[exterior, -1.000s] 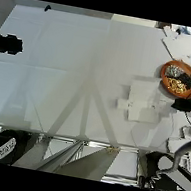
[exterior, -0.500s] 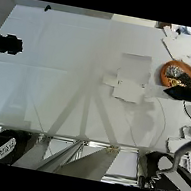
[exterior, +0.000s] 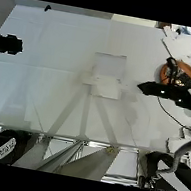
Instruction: Fold the box and place the chain.
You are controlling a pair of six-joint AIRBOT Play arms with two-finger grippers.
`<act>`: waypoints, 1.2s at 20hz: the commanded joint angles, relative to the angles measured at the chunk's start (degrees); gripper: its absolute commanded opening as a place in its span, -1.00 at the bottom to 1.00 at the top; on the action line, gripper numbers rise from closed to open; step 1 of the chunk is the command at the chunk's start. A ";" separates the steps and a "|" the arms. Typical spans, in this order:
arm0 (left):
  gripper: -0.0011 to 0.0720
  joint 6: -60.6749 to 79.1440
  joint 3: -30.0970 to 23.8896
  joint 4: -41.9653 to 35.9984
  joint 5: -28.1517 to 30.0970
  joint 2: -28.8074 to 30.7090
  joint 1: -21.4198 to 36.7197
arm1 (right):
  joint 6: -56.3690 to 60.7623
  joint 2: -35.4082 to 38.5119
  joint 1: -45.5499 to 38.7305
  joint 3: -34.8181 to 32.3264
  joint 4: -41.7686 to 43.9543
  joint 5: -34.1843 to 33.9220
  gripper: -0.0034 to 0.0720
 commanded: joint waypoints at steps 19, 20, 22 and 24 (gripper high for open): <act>-0.16 0.02 0.02 0.02 0.00 -0.02 0.00 | 3.82 -4.57 11.13 -4.98 2.62 -21.59 -0.88; -0.16 0.00 0.02 0.02 0.02 -0.02 0.00 | 3.82 -4.57 11.13 -4.98 2.62 -21.59 -0.88; -0.16 3.10 0.02 0.26 4.70 -0.04 0.02 | 3.82 -4.57 11.13 -4.98 2.62 -21.59 -0.88; -0.16 2.95 0.02 -0.02 11.76 -0.04 -0.07 | 3.82 -4.57 11.13 -4.98 2.62 -21.59 -0.88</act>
